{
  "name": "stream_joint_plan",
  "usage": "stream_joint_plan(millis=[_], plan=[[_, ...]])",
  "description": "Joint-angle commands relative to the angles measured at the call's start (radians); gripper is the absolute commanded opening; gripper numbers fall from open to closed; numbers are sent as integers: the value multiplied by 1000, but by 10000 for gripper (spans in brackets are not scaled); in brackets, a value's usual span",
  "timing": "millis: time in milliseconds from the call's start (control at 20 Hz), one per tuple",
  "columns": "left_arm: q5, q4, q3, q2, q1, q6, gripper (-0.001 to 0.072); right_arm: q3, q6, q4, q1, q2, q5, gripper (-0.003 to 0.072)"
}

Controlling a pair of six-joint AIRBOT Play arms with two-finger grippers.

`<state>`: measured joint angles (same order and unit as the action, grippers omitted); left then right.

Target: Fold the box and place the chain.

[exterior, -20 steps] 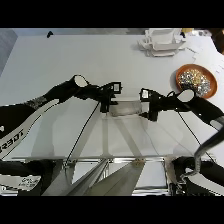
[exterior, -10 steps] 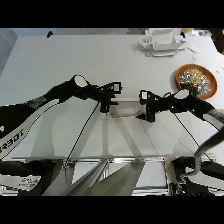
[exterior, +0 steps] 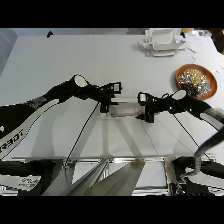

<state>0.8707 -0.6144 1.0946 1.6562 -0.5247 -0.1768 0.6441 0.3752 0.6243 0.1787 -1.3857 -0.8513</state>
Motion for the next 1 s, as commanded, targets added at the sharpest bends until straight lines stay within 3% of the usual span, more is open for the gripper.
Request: stream_joint_plan(millis=[0,100,200,500,600,950], plan=[[-3,0,0,0,-1,1,12,0,1,7,1,-11,7,509],[-3,0,0,1,-1,1,12,0,1,7,1,-19,16,505],[-3,0,0,0,-1,1,12,0,1,7,1,-23,26,429],[-3,0,0,0,-1,1,12,0,1,7,1,-27,26,382],[-3,0,0,1,-1,1,12,0,1,7,1,-27,26,320],[-3,0,0,1,-1,1,12,0,-1,7,1,-27,15,315]])
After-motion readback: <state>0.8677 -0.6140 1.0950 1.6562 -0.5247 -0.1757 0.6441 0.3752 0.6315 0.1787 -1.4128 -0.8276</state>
